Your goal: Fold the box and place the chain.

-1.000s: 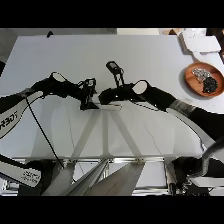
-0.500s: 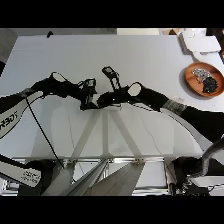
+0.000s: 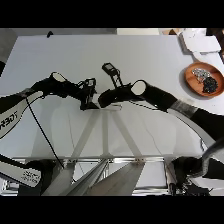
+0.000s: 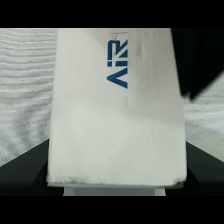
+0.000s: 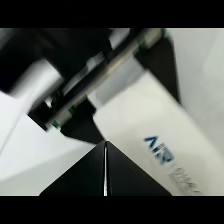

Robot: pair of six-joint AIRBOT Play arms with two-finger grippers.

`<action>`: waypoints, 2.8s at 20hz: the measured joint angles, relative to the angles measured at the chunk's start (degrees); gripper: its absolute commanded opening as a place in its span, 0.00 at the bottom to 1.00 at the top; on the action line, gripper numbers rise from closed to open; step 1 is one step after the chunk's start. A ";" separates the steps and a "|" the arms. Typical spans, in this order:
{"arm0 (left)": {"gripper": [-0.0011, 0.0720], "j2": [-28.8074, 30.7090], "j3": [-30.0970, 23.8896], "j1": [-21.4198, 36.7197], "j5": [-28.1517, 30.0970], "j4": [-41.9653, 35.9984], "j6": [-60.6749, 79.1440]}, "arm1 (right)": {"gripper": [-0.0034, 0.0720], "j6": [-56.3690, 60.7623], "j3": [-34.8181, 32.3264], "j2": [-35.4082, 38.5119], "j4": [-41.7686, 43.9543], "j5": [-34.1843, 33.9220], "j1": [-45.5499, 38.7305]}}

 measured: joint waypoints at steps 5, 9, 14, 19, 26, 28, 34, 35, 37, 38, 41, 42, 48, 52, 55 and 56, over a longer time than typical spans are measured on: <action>0.45 0.00 0.00 0.00 0.02 0.02 0.13 | 0.06 -0.04 -2.36 4.79 0.94 5.33 -5.46; 0.45 0.00 0.00 0.02 0.02 0.02 0.15 | 0.06 -0.09 -8.63 5.79 6.03 6.32 -8.07; 0.45 0.00 0.00 0.00 0.04 0.09 0.33 | 0.06 -0.11 -13.66 4.22 10.60 3.96 -8.87; 0.45 0.00 0.02 0.00 0.04 0.09 0.28 | 0.06 -0.39 -14.88 3.30 11.63 3.67 -9.01; 0.45 0.00 0.00 0.00 0.02 0.02 -0.04 | 0.06 -1.40 -15.26 6.93 10.95 2.27 -9.01; 0.45 0.00 0.00 0.02 0.02 0.02 0.00 | 0.06 -1.66 -15.06 9.22 11.50 1.18 -8.98; 0.45 0.00 0.00 0.00 0.02 0.02 0.15 | 0.06 -2.03 -14.75 16.44 11.37 0.68 -8.02; 0.45 0.00 0.00 0.02 0.02 0.02 0.15 | 0.06 -2.03 -14.71 18.12 10.56 1.81 -8.13; 0.45 0.00 0.00 0.02 0.02 0.02 0.15 | 0.06 -2.05 -14.71 21.92 7.50 5.60 -8.31; 0.45 0.00 0.00 0.00 0.02 0.04 0.15 | 0.06 -2.03 -14.69 24.22 5.31 7.93 -8.39; 0.45 0.00 0.00 0.02 0.02 0.04 0.15 | 0.06 -0.17 -14.69 31.15 -3.34 16.06 -8.48; 0.45 0.00 0.00 0.00 0.02 0.04 0.15 | 0.06 1.81 -14.69 33.40 -7.39 19.06 -8.48; 0.45 0.00 0.00 0.00 0.02 0.04 0.17 | 0.06 18.67 -14.82 40.44 -38.45 33.18 -8.50; 0.45 0.00 0.00 0.00 0.02 0.04 0.15 | 0.06 28.98 -14.88 41.38 -55.56 35.58 -10.97; 0.45 0.00 0.02 0.00 0.02 0.04 0.17 | 0.06 33.40 -15.13 41.57 -61.22 35.63 -17.14; 0.45 0.00 0.00 0.00 0.04 0.04 0.17 | 0.06 34.42 -15.34 41.62 -62.58 35.43 -20.15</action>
